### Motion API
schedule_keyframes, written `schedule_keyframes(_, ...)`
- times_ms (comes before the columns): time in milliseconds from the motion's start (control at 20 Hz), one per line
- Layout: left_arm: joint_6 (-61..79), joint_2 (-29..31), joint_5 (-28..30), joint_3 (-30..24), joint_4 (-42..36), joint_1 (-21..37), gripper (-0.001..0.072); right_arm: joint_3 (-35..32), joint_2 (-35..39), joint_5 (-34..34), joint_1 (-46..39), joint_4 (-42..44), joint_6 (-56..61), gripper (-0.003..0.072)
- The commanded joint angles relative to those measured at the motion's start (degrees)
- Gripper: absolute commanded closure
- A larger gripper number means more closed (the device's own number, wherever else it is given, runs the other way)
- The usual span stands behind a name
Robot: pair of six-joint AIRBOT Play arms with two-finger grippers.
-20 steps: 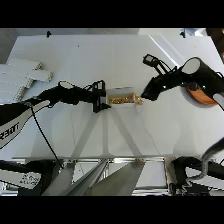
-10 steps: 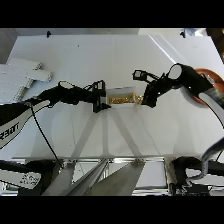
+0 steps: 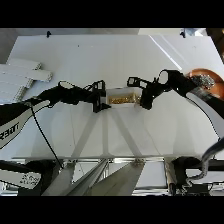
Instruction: Fold the box and place the chain.
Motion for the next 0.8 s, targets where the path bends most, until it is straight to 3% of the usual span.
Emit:
schedule_keyframes(0, 0.0, 0.0, 0.0, 0.0, 0.0, 0.0, 0.0316, 0.0, -0.9, -0.3, 0.2, -7.4, 5.9, 0.0649)
schedule_keyframes(250, 0.0, 0.0, 0.0, 0.0, 0.0, 0.0, 0.0316, 0.0, 0.2, -0.1, 0.2, -8.3, 11.8, 0.0677)
schedule_keyframes(450, 0.0, 0.0, 0.0, 0.0, 0.0, 0.0, 0.0316, 0.0, 5.5, -1.0, 0.2, -7.0, 11.9, 0.0677)
schedule_keyframes(600, 0.0, 0.0, 0.0, 0.0, 0.0, 0.0, 0.0316, 0.0, 10.6, -3.3, 0.2, -0.5, 11.8, 0.0677)
schedule_keyframes(750, 0.0, 0.0, 0.0, 0.0, 0.0, 0.0, 0.0316, 0.0, 14.6, -4.3, 0.2, 11.6, 9.3, 0.068)
